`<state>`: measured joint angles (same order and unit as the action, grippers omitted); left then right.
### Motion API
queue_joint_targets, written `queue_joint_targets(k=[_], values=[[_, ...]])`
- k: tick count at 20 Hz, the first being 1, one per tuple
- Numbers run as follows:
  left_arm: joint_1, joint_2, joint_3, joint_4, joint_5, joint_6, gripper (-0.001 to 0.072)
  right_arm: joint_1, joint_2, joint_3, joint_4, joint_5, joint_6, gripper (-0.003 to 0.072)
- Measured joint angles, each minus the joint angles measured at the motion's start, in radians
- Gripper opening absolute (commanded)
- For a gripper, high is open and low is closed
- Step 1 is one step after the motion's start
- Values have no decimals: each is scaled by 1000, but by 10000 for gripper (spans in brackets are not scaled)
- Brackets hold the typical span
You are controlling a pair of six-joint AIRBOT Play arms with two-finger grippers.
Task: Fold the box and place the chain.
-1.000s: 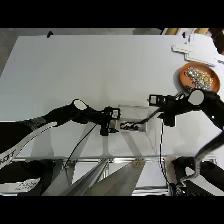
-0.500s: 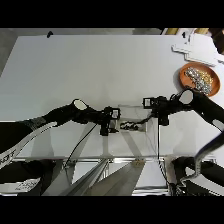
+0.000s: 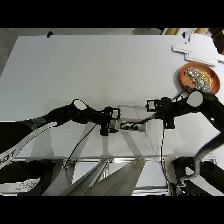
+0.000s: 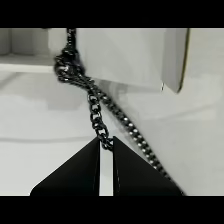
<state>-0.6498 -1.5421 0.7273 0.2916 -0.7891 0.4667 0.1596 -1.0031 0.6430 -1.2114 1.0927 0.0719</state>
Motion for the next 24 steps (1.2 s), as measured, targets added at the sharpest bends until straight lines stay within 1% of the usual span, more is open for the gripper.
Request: queue_joint_targets(k=[3, 5, 8, 10, 13, 15, 18, 19, 20, 21, 22, 23, 24], values=[[0, 0, 0, 0, 0, 0, 169, 28, 137, 0, 14, 92, 68, 20], [0, 0, 0, 0, 0, 0, 169, 71, 225, 0, 53, 153, 118, 20], [0, 0, 0, 0, 0, 0, 169, 161, 312, 0, 157, 170, 182, 20], [0, 0, 0, 0, 0, 0, 169, 233, 336, -1, 229, 122, 245, 20], [0, 0, 0, 0, 0, 0, 169, 339, 332, -1, 288, -8, 339, 20], [0, 0, 0, 0, 0, 0, 169, 391, 301, -1, 305, -105, 403, 20], [0, 0, 0, 0, 0, 0, 169, 426, 232, -1, 298, -204, 489, 21], [0, 0, 0, 0, 0, 0, 169, 433, 206, -1, 284, -225, 518, 34], [0, 0, 0, 0, 0, 0, 169, 437, 182, -1, 270, -240, 540, 101], [0, 0, 0, 0, 0, 0, 169, 440, 161, -1, 255, -252, 558, 208], [0, 0, 0, 0, 0, 0, 169, 443, 144, -1, 239, -262, 571, 267], [0, 0, 0, 0, 0, 0, 169, 443, 135, -1, 224, -267, 581, 282], [0, 0, 0, 0, 0, 0, 169, 440, 134, -1, 208, -270, 587, 281]])
